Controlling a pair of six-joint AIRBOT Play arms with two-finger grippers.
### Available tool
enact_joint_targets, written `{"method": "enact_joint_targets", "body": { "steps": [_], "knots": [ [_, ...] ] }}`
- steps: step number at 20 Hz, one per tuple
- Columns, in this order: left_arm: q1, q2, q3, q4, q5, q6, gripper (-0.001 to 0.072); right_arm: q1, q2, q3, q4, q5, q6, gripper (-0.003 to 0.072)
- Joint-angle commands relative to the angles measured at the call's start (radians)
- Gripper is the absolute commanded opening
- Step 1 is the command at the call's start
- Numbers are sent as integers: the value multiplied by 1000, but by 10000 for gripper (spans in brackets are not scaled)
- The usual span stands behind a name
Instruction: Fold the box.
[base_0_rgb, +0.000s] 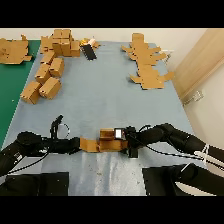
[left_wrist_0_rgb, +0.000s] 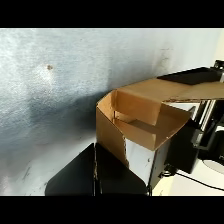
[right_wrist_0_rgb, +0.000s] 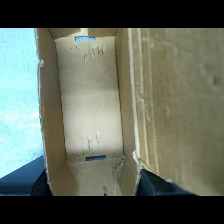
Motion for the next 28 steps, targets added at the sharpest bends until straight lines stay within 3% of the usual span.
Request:
{"method": "enact_joint_targets", "body": {
  "steps": [1, 6, 10, 12, 17, 22, 28],
  "knots": [
    [-47, -1, -1, -106, 12, 54, 14, 0, 0, 0, 0, 0, 0, 596],
    [-246, 0, 8, -113, 218, -58, 7, 0, 0, 0, 0, 0, 0, 596],
    [-443, -1, 61, 102, 429, -385, 6, 0, 0, 0, 0, 0, 0, 595],
    [-520, -6, 105, 216, 478, -527, 6, 0, 0, 0, 0, 0, 0, 596],
    [-548, -23, 128, 451, 477, -824, 5, 0, 0, 0, 0, 0, 0, 596],
    [-578, -23, 207, 808, 392, -1136, 5, 0, 0, 0, 0, 0, 0, 596],
    [-564, -22, 232, 763, 384, -1147, 17, 0, 0, 0, 0, 0, 0, 596]
  ]
}}
